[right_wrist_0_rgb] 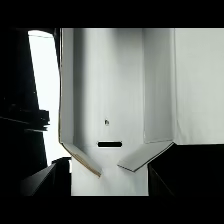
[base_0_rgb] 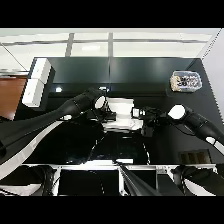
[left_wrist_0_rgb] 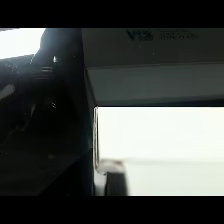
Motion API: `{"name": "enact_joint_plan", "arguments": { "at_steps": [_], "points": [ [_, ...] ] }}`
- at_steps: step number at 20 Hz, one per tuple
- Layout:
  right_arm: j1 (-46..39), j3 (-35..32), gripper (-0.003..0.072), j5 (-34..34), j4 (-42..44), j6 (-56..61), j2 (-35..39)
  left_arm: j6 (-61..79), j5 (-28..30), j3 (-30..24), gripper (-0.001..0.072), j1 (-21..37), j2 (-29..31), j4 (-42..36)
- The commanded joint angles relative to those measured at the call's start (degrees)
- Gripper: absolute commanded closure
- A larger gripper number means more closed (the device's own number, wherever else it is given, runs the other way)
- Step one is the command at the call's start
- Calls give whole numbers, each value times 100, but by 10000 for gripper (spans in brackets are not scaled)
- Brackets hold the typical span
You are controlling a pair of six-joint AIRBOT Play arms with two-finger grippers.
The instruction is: Fold the box and place the chain.
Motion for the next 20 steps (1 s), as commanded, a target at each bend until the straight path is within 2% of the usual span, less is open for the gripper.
{"name": "enact_joint_plan", "arguments": {
  "at_steps": [1,2,3,4,5,6,12,18,19,20],
  "points": [
    [-4,4,-17,-76,302,-74,-31,59,-4,0,684,0,2,-17],
    [-4,4,103,-79,334,-162,-61,59,0,0,684,0,2,-15],
    [-4,4,262,-63,334,-164,-83,59,0,0,684,0,2,-15],
    [-4,4,290,-50,345,-162,-101,59,0,0,684,0,2,-15],
    [-4,4,433,-52,389,-160,-103,59,0,0,683,0,2,-15],
    [-4,4,500,-83,474,-162,-114,59,0,0,683,0,2,-15],
    [297,4,499,-660,1690,-168,-649,59,-2,0,684,0,2,-28],
    [341,7,496,-804,1722,-142,-695,59,0,0,684,0,2,-33],
    [341,7,298,-822,1727,-61,-695,59,0,0,684,0,2,-35],
    [341,7,265,-815,1714,-59,-695,59,-2,0,684,0,2,-35]
  ]
}}
